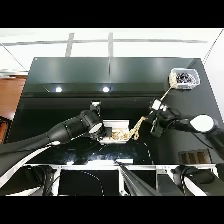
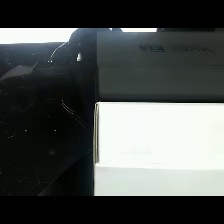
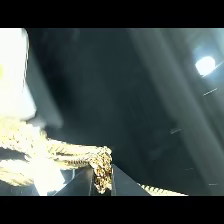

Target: Fold the box and place the chain.

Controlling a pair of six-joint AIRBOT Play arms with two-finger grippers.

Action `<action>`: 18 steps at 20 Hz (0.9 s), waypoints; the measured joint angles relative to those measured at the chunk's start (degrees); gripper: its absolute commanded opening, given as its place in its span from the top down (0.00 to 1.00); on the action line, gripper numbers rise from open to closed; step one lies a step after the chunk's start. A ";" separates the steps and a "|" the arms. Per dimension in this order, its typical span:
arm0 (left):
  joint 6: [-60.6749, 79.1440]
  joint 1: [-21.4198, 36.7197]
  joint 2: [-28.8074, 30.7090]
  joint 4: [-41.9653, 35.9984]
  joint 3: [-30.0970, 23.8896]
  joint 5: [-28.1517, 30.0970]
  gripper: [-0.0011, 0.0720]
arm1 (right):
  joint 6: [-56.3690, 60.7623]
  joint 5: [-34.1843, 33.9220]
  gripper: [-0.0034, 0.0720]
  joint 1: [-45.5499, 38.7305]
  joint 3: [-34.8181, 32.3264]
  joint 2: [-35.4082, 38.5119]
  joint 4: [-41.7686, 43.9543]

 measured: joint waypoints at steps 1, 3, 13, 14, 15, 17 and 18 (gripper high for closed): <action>0.00 -0.02 0.00 0.00 0.00 0.00 0.94 | 3.04 1.44 0.90 0.00 1.57 2.25 -0.72; 0.00 -0.02 0.00 0.00 0.00 0.00 0.94 | 8.57 5.42 0.90 0.00 5.14 5.79 -1.66; 0.00 0.00 0.00 0.02 0.00 0.00 0.94 | 17.68 19.23 0.90 0.63 16.81 10.51 15.50; -0.02 -0.02 0.00 0.02 0.00 0.00 0.94 | 17.90 19.43 0.90 1.16 17.00 10.49 17.05; -0.02 -0.02 0.00 0.02 0.00 0.00 0.94 | 18.32 19.63 0.90 1.84 17.14 10.29 17.97; 0.00 -0.02 0.00 0.02 0.00 0.00 0.94 | 19.28 19.67 0.90 3.48 17.25 9.09 18.78; 0.00 -0.02 0.00 0.02 0.00 0.00 0.94 | 19.74 19.69 0.90 4.28 17.25 8.17 18.95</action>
